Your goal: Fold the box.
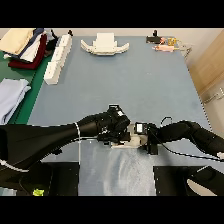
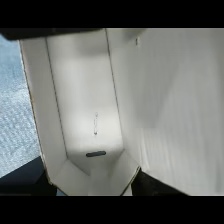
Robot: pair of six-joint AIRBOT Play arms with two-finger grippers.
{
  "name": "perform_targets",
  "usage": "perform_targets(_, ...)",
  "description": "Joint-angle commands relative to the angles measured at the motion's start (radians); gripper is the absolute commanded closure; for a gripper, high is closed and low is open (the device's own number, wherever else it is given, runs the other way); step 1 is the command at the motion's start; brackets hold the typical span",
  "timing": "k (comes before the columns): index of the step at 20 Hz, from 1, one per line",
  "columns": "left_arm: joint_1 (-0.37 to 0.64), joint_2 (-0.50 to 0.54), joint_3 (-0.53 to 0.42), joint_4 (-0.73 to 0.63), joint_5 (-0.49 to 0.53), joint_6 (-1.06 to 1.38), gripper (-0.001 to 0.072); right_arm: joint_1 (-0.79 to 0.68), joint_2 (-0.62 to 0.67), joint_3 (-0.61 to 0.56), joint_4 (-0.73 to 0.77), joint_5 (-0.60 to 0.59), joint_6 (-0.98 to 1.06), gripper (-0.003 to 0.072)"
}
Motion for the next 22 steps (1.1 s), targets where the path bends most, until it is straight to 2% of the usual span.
perform_targets(1,0.000,-0.022,0.001,0.005,-0.005,0.000,0.0466,0.000,0.001,0.001,0.000,0.000,0.000,0.0183)
perform_targets(8,0.000,-0.029,0.004,0.039,0.002,-0.031,0.0487,0.000,0.001,0.001,0.000,0.000,0.000,0.0182)
perform_targets(9,0.000,-0.029,0.004,0.042,0.002,-0.031,0.0676,0.000,0.001,0.001,0.000,0.000,0.000,0.0183)
perform_targets(10,0.000,-0.029,0.004,0.045,0.003,-0.037,0.0696,0.000,0.001,0.001,0.000,0.000,0.000,0.0182)
perform_targets(16,0.000,-0.029,0.005,0.039,0.002,-0.076,0.0693,0.000,0.001,0.001,0.000,0.000,0.000,0.0183)
perform_targets(17,0.000,-0.029,0.006,0.034,0.002,-0.074,0.0670,0.000,0.001,0.001,0.000,0.000,0.000,0.0182)
perform_targets(19,0.000,-0.029,0.021,0.036,0.001,-0.049,0.0069,0.000,0.001,0.001,0.000,0.000,0.000,0.0183)
perform_targets(22,0.001,-0.029,0.042,0.058,0.000,-0.053,0.0059,0.000,0.001,0.001,0.000,0.000,0.000,0.0183)
